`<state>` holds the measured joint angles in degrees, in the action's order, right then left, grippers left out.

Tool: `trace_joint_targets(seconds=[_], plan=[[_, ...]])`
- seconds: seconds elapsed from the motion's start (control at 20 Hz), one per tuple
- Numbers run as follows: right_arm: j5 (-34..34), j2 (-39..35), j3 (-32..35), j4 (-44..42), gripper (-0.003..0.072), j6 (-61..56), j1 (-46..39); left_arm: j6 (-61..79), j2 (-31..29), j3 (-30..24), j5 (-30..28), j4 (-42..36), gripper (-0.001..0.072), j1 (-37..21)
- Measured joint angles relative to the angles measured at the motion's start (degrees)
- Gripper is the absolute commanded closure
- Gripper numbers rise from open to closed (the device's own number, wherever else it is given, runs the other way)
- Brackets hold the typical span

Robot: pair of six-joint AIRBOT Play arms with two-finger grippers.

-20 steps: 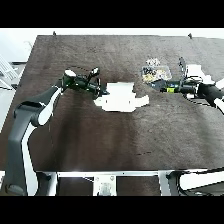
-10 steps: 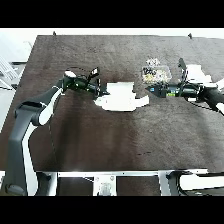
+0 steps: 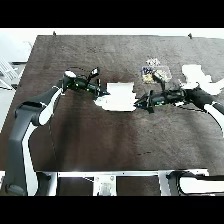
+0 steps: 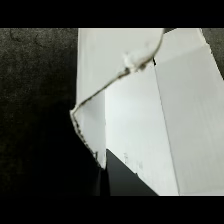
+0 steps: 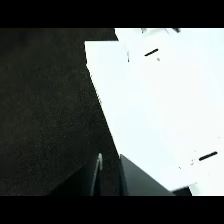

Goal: Fold the box and place the chain.

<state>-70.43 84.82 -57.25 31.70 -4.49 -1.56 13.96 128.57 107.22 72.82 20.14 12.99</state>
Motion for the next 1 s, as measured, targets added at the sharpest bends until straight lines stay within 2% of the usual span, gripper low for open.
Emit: trace_joint_targets(seconds=[0.25,0.3,0.35,0.4,0.65,1.0], plan=[[6.86,-8.59,2.05,4.72,0.0625,-3.91,4.59,0.0,0.0,0.02,0.04,0.0,0.0688,0.02],[9.88,-11.54,3.54,5.25,0.0562,-4.52,5.2,0.0,0.0,0.0,0.02,0.0,0.0688,0.0],[12.94,-14.12,5.14,5.62,0.0265,-4.85,5.73,0.0,0.0,0.02,0.04,0.0,0.0688,0.0],[15.76,-16.48,6.82,6.01,0.0058,-4.52,6.12,-0.02,0.0,0.02,0.04,-0.02,0.0688,0.02],[22.56,-20.33,12.9,6.73,0.0059,2.21,7.1,-0.02,0.0,0.02,0.04,-0.02,0.0687,0.02],[25.81,-14.19,14.93,6.67,0.0058,13.64,10.84,-0.02,0.0,0.02,0.07,-0.02,0.0687,0.02]])
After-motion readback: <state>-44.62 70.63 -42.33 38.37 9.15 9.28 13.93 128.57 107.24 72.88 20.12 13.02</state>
